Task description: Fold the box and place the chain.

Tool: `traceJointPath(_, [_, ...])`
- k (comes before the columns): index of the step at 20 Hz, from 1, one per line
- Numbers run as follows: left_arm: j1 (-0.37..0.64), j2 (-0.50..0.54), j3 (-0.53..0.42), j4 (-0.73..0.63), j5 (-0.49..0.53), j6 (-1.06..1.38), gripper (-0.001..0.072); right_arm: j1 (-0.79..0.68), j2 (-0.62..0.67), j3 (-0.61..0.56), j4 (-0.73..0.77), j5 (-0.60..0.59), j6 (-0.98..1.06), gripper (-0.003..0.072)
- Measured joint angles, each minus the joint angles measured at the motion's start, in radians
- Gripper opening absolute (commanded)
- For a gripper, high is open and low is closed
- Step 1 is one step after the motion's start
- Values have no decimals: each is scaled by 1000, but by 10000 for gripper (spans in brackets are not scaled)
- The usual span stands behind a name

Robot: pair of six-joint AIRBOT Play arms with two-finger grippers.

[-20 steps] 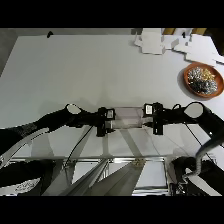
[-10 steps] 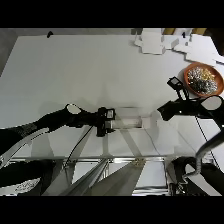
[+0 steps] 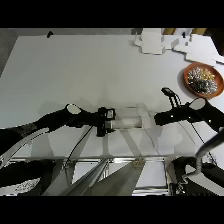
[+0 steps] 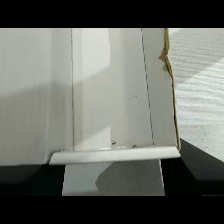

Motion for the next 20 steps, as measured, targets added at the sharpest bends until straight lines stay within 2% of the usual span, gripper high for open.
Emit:
traceJointPath(2, [0, 0, 0, 0, 0, 0, 209, 3, -4, -4, 34, 22, 5, 18])
traceJointPath(7, [0, 0, 0, 0, 0, 0, 209, 6, 37, -7, 97, 62, -2, 200])
traceJointPath(12, [0, 0, 0, 0, 0, 0, 209, 16, 93, -8, 158, 89, -4, 306])
traceJointPath(20, [0, 0, 0, 0, 0, 0, 209, 108, 107, -8, 183, 76, 40, 341])
